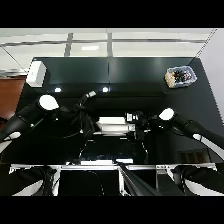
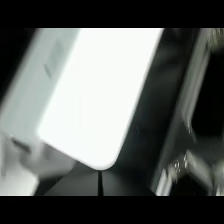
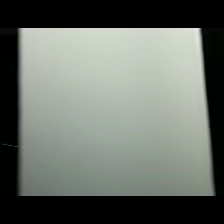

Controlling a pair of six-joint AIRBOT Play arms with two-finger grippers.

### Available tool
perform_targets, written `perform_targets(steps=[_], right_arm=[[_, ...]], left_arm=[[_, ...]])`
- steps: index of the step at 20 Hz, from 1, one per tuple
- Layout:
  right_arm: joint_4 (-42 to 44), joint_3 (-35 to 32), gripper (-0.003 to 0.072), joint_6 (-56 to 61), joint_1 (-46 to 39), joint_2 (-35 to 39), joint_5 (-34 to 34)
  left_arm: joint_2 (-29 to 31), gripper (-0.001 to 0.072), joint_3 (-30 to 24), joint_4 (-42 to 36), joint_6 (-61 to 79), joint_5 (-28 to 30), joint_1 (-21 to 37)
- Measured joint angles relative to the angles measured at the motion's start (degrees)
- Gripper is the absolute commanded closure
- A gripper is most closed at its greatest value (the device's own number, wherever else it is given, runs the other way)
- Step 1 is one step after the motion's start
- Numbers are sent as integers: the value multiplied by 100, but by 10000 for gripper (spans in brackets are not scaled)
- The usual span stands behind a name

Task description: Fold the box and place the chain.

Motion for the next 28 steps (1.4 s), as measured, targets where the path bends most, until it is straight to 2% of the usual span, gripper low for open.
perform_targets(steps=[4, 6, 10, 13, 16, 18, 21, 26, 27, 28], right_arm=[[2, 0, 630, -2, 0, 0, 2], [2, 0, 630, -2, 0, 0, 0], [0, 0, 630, -7, 0, 0, 0], [4, 0, 630, -2, 0, 0, 0], [0, 0, 630, -4, 0, 0, 2], [-2, 0, 630, -7, 0, 0, 0], [0, 0, 630, -4, 0, 0, 0], [2, 0, 630, -2, 0, 0, -2], [2, 0, 630, -2, 0, 0, -2], [2, 0, 630, -4, 0, 0, -4]], left_arm=[[-35, 684, -83, -855, 321, 1928, -87], [-199, 684, -50, -673, 422, 2277, -105], [-767, 684, 76, 15, 223, 2162, -116], [-1167, 685, 168, 79, 136, 1952, -129], [-1298, 686, 317, 122, 94, 1812, -103], [-1196, 686, 507, 225, 70, 1644, -24], [-710, 686, 719, 533, -120, 1292, 177], [334, 681, 483, 1003, -76, 675, 439], [459, 592, 380, 1062, 227, 566, 459], [535, 225, 278, 1123, 614, 411, 466]])
